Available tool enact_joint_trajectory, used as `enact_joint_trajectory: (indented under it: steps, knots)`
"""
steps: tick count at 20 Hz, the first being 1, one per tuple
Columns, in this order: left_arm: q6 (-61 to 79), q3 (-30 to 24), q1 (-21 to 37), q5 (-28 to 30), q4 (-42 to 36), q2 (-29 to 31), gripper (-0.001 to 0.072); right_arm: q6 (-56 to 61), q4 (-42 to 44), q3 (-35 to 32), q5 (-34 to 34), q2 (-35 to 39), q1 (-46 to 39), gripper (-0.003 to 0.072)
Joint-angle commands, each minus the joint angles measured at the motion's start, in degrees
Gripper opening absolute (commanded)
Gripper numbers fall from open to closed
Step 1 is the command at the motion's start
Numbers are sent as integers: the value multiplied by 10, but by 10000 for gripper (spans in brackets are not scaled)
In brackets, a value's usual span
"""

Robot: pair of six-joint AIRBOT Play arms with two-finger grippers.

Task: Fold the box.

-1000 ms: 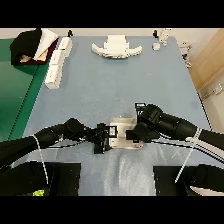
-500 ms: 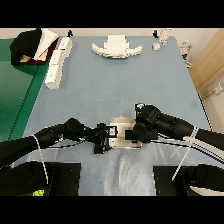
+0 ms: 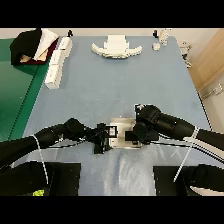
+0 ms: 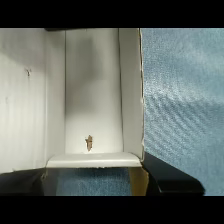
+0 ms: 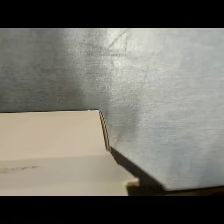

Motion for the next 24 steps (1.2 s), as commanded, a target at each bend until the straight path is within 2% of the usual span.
enact_joint_trajectory:
  steps: [1, 2, 4, 6, 10, 12, 14, 15, 17, 19, 21, 22, 24]
  knots:
    - [0, 0, 0, 0, 0, 0, 463, 0, -1, 0, -5, 0, 0, 24]
    - [0, 0, 0, 0, 0, 0, 463, 0, -1, 0, -6, 0, 0, 4]
    - [0, 0, 0, 0, 0, 0, 463, -6, -1, 0, -5, 0, 0, 13]
    - [0, 0, 0, 0, 0, 0, 463, -11, -2, 0, -5, 0, 0, 412]
    - [0, 0, 0, 0, 0, 0, 463, -24, -1, 9, -23, 4, 0, 427]
    - [0, 0, 0, 0, 0, 0, 463, -26, -2, 36, -51, 22, 0, 426]
    - [0, 0, 0, 0, 0, 0, 463, -26, -44, 71, -89, 51, 0, 426]
    - [0, 0, 0, 0, 0, 0, 463, -26, -73, 84, -114, 67, -1, 417]
    - [0, 0, 0, 0, 0, 0, 463, -27, -141, 93, -177, 95, -5, 270]
    - [0, 0, 0, 0, 0, 0, 463, -61, -177, 89, -206, 114, -31, 1]
    - [0, 0, 0, 0, 0, 0, 463, -122, -169, 73, -166, 113, -88, 3]
    - [0, 0, 0, 0, 0, 0, 463, -158, -142, 57, -119, 109, -128, 3]
    - [0, 0, 0, 0, 0, 0, 463, -247, -44, 32, -22, 87, -221, 3]
